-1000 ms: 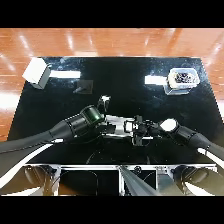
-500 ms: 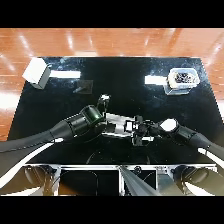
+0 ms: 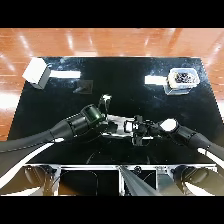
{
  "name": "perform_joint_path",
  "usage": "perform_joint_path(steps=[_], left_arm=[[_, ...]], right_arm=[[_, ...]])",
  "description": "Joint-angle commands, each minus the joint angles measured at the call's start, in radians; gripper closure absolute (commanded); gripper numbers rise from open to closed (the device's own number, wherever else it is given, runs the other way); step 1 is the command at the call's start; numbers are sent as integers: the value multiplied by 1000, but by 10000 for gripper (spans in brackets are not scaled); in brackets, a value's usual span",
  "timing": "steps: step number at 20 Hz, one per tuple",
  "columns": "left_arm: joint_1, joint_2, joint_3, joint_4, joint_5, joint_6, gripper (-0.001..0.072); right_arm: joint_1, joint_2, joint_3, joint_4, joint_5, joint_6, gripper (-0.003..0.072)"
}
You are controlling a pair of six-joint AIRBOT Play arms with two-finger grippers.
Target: Fold the box and place the chain.
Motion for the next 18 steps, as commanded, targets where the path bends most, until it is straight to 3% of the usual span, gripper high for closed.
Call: perform_joint_path(steps=[1,5,11,12,13,14,16,18], left_arm=[[1,1,8,25,10,-2,126],[10,1,8,52,16,-18,127],[15,-10,8,47,28,-18,207],[15,-12,8,48,27,-18,328],[15,-17,8,47,24,-18,493],[14,-21,8,47,15,-16,594],[13,-22,8,43,6,-16,675],[15,-22,8,47,9,-15,689]], right_arm=[[0,0,0,0,1,1,67],[0,0,0,0,1,1,67],[0,0,0,0,1,1,67],[0,0,0,0,1,1,67],[0,0,0,0,1,1,67],[0,0,0,0,1,1,67],[0,0,0,0,1,1,67],[0,0,0,0,2,1,67]])
